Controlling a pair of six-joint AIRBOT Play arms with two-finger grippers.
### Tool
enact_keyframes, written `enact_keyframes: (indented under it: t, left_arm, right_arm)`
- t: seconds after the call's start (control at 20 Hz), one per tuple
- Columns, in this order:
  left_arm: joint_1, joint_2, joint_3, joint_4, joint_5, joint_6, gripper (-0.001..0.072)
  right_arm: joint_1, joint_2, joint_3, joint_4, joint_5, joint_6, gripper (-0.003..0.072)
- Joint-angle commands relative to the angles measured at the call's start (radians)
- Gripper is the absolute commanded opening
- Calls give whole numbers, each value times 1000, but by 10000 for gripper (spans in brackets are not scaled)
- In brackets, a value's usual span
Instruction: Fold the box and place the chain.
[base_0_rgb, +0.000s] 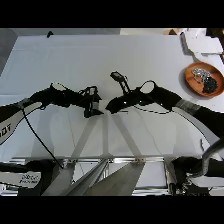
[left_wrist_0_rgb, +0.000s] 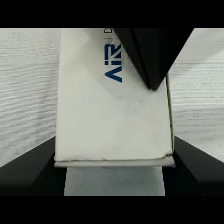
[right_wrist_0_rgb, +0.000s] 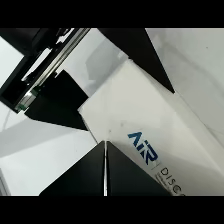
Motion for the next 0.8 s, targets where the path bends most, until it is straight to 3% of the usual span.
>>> enact_keyframes:
  t: [0.0,0.1,0.2,0.55,0.75]
  left_arm:
    - [0,0,0,2,0,3,276]
    - [0,0,0,2,0,3,276]
    - [0,0,0,2,0,3,276]
    - [0,0,0,2,0,3,276]
    - [0,0,0,2,0,3,276]
  right_arm:
    - [-28,89,2,8,-15,-1,11]
    - [-64,161,2,-16,14,3,11]
    - [-109,250,2,-132,95,61,11]
    - [-379,534,2,-834,357,444,11]
    - [-608,566,2,-929,462,472,11]
